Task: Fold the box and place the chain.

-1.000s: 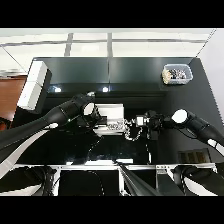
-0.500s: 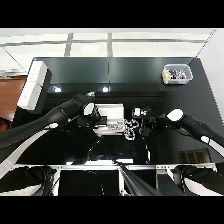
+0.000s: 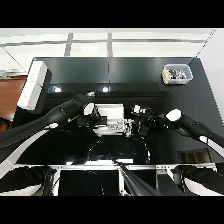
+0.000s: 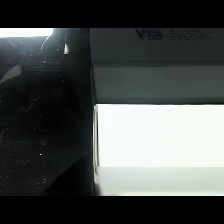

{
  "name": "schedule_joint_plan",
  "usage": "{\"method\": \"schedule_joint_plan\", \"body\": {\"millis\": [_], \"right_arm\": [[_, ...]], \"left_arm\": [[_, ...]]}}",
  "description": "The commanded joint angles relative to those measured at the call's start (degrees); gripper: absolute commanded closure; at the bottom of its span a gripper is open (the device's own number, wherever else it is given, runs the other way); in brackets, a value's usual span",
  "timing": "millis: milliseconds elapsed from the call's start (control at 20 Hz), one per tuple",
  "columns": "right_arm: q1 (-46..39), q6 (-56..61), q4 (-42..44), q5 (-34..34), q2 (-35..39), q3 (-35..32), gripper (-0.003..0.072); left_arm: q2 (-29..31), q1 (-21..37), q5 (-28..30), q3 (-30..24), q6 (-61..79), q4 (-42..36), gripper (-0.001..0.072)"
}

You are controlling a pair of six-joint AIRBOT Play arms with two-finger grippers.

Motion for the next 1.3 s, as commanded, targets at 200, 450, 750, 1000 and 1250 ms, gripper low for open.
{"method": "schedule_joint_plan", "body": {"millis": [200,450,750,1000,1250], "right_arm": [[-2.3,38.3,-10.6,13.3,12.9,2.4,0.0669],[-4.0,53.9,-10.5,31.2,25.7,14.5,0.0669],[-4.0,58.4,8.1,28.0,26.4,24.5,0.0669],[-4.0,55.1,24.7,20.4,26.4,25.3,0.0668],[-3.0,50.8,35.1,16.5,26.2,28.2,0.0669]], "left_arm": [[0.0,0.0,0.0,0.0,0.0,0.0,0.0681],[0.0,0.0,0.0,0.0,0.0,0.0,0.0681],[-0.1,0.0,0.0,0.0,0.0,0.0,0.068],[-0.1,0.0,0.0,0.0,0.0,0.0,0.068],[-0.1,0.0,0.0,0.0,0.0,0.0,0.068]]}}
